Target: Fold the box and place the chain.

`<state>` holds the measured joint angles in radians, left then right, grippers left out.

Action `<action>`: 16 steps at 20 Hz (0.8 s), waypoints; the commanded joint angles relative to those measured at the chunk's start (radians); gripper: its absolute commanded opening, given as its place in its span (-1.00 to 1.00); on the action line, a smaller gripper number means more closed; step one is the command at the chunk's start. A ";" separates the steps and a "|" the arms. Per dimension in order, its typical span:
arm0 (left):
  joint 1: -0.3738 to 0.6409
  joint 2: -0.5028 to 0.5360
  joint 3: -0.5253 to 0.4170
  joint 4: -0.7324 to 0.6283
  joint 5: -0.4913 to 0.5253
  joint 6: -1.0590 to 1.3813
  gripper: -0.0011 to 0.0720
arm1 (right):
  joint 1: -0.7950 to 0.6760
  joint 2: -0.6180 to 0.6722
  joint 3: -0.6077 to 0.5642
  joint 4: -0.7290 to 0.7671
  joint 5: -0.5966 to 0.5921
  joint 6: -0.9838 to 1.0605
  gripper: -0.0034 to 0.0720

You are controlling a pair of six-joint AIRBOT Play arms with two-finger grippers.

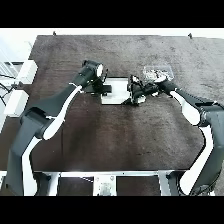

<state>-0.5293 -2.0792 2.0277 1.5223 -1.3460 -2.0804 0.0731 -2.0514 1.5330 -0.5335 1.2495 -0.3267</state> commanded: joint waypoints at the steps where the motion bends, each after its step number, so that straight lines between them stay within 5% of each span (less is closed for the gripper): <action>1: -0.001 -0.015 0.005 0.011 -0.008 -0.008 -0.05 | 0.000 0.000 0.000 0.000 0.000 0.000 0.67; 2: -0.003 -0.020 0.005 0.013 -0.013 -0.007 -0.47 | 0.000 0.000 0.000 0.000 0.000 0.000 0.67; 7: -0.010 -0.026 0.005 0.019 -0.005 -0.010 -0.91 | 0.000 0.000 0.000 0.000 0.000 0.000 0.67; 12: -0.010 -0.023 0.006 0.013 -0.003 -0.006 -0.91 | 0.000 0.000 0.000 0.000 0.000 0.000 0.67; 13: -0.009 -0.020 0.009 0.010 -0.009 -0.006 -0.86 | 0.000 0.000 0.000 0.000 0.000 0.000 0.67; 15: -0.004 -0.016 0.040 -0.042 -0.026 0.046 0.16 | 0.000 0.000 0.000 0.000 0.000 0.000 0.67; 16: 0.000 -0.003 0.043 -0.054 -0.033 0.066 0.19 | 0.000 0.000 0.000 0.000 0.000 0.000 0.67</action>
<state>-0.5323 -2.0972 2.0514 1.5291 -1.3651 -2.0693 0.0723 -2.0514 1.5330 -0.5377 1.2484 -0.3275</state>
